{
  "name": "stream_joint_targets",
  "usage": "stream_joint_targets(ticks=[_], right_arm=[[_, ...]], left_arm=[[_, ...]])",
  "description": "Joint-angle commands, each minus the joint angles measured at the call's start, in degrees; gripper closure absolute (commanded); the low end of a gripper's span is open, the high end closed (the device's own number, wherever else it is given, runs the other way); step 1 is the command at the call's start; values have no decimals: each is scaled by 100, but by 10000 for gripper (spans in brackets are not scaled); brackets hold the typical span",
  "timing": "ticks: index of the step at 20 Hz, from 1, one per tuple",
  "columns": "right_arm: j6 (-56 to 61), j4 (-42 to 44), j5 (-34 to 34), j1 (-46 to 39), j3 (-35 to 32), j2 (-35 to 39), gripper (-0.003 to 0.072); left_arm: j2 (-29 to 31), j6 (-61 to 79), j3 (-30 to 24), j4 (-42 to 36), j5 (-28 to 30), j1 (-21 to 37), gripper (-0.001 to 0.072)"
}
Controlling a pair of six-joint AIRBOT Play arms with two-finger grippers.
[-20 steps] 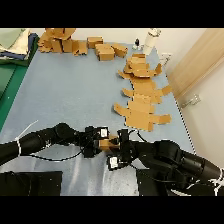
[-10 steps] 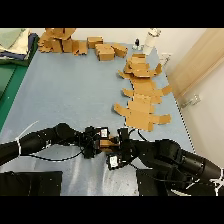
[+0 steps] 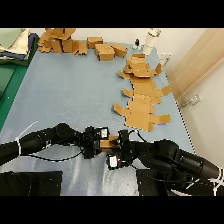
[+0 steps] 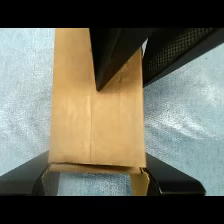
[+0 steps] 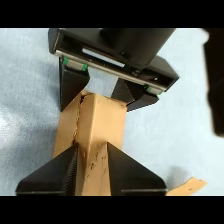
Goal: Fold the box.
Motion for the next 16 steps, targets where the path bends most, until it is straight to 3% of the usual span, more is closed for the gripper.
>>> stream_joint_targets(ticks=[1,9,16], right_arm=[[4,168,-44,0,-4,-162,422],[323,-116,-120,-7,28,313,422],[1082,-492,-857,-7,26,682,421]], left_arm=[[2,-2,0,0,11,0,325],[2,0,0,0,9,0,324],[2,-2,0,0,9,0,324]])
